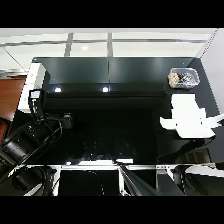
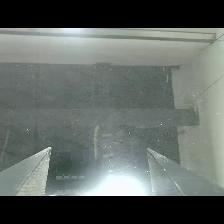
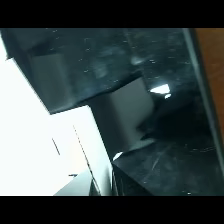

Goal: Fold the box and place the chain.

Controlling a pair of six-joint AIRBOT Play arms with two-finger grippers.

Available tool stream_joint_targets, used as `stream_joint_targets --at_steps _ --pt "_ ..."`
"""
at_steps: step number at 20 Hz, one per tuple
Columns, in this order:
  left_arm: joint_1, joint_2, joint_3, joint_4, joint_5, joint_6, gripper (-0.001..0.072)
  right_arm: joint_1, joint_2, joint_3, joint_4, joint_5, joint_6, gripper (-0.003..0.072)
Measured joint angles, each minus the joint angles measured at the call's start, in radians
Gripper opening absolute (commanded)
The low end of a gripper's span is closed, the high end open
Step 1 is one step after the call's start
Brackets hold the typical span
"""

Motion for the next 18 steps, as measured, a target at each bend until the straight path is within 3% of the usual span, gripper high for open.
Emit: stream_joint_targets --at_steps 11,15,18 --pt "0.000 0.000 0.000 -0.001 0.000 -0.001 0.0706 0.270 0.114 -0.013 0.088 0.072 0.033 0.0015" --pt "0.000 0.000 0.000 -0.002 0.001 -0.001 0.0706 0.423 0.232 -0.074 0.144 -0.010 0.126 0.0016" --pt "0.000 0.000 0.000 -0.002 0.002 -0.001 0.0706 0.578 0.369 -0.210 0.236 -0.148 0.189 0.0015"
